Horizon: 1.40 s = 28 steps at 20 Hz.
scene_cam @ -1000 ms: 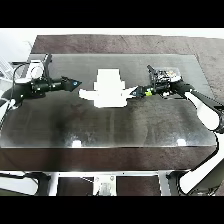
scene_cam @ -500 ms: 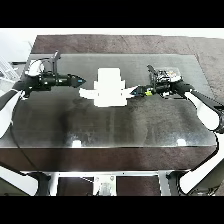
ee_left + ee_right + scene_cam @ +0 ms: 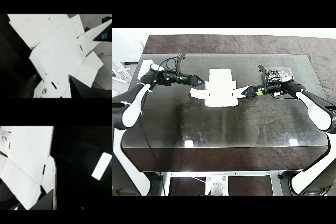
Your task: Fold the box and place the chain.
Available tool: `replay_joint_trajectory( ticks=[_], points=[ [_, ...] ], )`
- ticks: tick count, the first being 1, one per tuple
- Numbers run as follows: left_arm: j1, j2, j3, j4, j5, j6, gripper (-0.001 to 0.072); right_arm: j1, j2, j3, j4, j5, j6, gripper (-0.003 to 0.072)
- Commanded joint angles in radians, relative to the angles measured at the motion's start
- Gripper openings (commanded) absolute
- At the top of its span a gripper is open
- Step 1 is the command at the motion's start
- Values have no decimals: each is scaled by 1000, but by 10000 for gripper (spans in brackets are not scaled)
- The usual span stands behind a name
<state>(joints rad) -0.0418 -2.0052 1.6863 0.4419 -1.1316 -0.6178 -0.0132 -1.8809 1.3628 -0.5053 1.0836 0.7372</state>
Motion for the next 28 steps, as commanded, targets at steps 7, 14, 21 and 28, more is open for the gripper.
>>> replay_joint_trajectory(
  ticks=[7, 14, 21, 28],
  points=[
    [-6, -135, 235, 125, -29, -220, 493, 4, 0, 0, 0, 1, 0, 0],
    [-61, -141, 254, 232, 13, -303, 493, 3, 0, 0, 0, 2, 0, 1],
    [-61, -116, 253, 114, -72, -238, 492, 3, 0, 0, 0, 1, -1, 1],
    [-69, -124, 253, 151, -27, -283, 493, 3, 0, 0, -1, 2, 0, 1]
  ],
)
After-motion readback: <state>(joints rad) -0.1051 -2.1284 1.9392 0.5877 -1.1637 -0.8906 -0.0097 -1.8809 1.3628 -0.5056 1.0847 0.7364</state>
